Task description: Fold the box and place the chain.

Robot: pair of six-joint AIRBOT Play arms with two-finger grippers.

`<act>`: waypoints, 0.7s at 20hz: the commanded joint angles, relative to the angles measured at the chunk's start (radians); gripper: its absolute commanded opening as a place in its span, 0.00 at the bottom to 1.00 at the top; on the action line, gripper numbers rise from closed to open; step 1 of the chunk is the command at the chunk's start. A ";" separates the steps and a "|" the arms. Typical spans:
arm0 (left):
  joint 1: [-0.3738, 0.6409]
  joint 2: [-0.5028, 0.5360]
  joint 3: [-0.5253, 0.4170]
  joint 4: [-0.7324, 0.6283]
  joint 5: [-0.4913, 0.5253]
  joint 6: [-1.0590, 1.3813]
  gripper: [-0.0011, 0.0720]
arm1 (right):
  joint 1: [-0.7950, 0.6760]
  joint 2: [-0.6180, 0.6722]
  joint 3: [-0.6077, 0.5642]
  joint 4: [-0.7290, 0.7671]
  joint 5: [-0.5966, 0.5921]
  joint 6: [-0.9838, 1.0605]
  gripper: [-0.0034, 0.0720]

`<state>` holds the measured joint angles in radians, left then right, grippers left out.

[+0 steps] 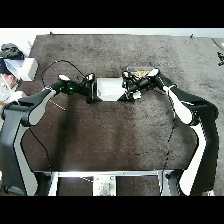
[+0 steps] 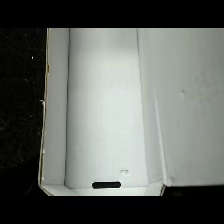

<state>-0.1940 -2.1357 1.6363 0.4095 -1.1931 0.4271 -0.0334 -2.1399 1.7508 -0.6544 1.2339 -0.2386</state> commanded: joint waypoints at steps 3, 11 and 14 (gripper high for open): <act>0.000 0.000 0.000 0.000 0.000 0.000 0.39 | 0.002 0.000 0.001 0.006 0.000 0.000 0.58; 0.000 0.000 0.000 0.000 0.000 0.000 0.39 | -0.019 0.025 0.001 0.018 0.021 0.008 0.83; 0.000 0.000 0.000 0.000 0.000 0.000 0.39 | -0.024 0.043 0.001 -0.037 0.027 0.010 0.83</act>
